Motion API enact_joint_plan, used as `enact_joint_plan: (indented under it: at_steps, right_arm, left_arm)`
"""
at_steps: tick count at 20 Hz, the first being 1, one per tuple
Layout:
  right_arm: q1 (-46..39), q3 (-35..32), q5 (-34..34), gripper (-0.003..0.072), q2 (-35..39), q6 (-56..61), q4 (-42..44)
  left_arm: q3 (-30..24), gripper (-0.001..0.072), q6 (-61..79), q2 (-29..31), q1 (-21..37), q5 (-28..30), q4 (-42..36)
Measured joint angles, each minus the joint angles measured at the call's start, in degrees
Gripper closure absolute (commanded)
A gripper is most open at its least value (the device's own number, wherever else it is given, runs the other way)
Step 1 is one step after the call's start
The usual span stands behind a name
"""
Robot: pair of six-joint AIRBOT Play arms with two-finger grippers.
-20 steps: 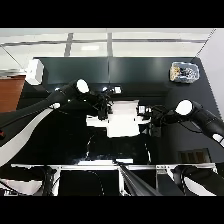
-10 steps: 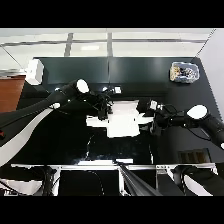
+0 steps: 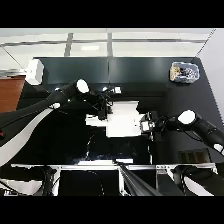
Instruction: Fold the box and place the chain.
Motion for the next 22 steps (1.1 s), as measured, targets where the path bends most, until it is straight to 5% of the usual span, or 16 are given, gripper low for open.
enact_joint_plan:
  at_steps: [22]
  right_arm:
    - [5.03, -2.36, -6.19, -0.0009, -0.9, -1.46, 3.15]
  left_arm:
    - [0.0, 0.0685, -0.02, -0.02, -0.02, 0.04, 0.0]
